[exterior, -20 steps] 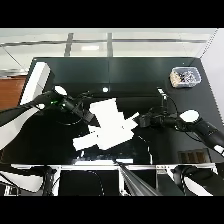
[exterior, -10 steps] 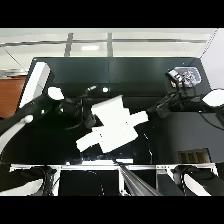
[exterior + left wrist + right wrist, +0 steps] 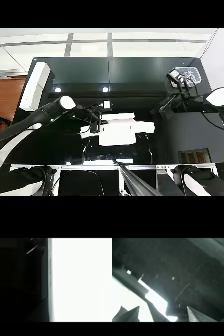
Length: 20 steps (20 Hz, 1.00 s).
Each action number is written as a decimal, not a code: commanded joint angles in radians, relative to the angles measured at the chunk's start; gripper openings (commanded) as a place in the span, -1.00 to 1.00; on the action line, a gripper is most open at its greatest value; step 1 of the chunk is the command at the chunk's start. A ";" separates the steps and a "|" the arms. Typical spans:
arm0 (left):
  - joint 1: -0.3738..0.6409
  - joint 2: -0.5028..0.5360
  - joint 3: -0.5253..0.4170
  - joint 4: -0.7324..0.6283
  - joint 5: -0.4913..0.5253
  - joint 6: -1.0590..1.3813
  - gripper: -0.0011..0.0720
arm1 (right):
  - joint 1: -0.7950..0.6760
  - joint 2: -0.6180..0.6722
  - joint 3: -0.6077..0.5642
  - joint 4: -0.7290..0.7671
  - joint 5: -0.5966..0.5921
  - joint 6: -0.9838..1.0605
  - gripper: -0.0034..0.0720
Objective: Fold the box and place the chain.
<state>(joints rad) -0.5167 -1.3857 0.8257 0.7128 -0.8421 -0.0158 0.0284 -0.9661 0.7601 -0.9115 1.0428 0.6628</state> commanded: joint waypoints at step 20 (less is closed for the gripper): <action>-0.006 -0.100 0.061 0.002 0.001 0.019 -0.90 | 0.422 -0.106 -0.239 0.048 -0.181 -0.678 0.88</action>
<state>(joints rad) -0.5224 -1.4845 0.8864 0.7170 -0.8398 0.0036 0.3862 -1.0512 0.5224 -0.8497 0.9062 -0.0158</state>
